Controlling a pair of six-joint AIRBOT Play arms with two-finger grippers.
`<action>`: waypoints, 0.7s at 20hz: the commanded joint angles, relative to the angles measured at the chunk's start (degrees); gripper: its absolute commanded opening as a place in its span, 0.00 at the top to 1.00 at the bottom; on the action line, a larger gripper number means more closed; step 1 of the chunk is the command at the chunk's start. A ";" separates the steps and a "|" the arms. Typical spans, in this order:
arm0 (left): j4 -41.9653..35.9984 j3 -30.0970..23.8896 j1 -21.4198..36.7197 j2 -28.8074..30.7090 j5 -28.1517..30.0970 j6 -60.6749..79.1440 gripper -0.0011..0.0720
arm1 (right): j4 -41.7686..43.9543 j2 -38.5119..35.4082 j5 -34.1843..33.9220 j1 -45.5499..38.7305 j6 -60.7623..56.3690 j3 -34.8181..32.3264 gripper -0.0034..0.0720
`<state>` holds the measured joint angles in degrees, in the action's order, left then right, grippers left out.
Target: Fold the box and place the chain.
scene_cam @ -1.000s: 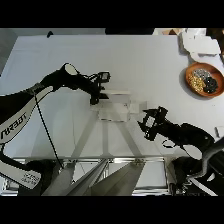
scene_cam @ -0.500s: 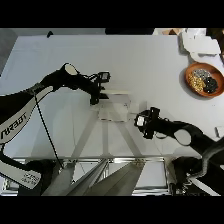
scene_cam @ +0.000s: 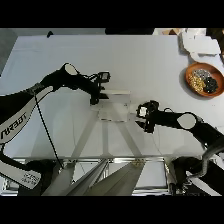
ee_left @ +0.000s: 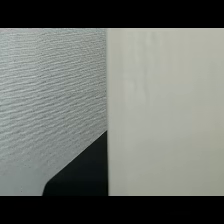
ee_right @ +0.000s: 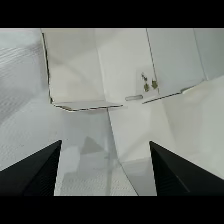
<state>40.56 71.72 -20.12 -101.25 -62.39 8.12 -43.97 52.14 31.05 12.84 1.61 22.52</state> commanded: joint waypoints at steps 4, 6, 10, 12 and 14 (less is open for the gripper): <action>0.02 0.07 0.02 -0.04 0.02 0.00 0.97 | 1.29 4.17 -4.96 -0.28 3.43 0.20 0.11; 0.02 0.07 0.02 -0.04 0.00 0.00 0.97 | 4.15 8.04 -4.94 -0.28 5.03 0.20 0.11; 0.02 0.07 0.02 -0.04 0.02 0.00 0.97 | 5.66 10.16 -3.80 -0.31 7.69 0.22 0.07; 0.00 0.07 0.02 -0.04 0.02 0.00 0.97 | 5.42 10.01 -3.58 -0.31 7.72 0.22 0.07; 0.02 0.07 0.02 -0.04 0.02 0.00 0.97 | 5.22 9.73 -3.39 -0.28 7.69 0.22 0.07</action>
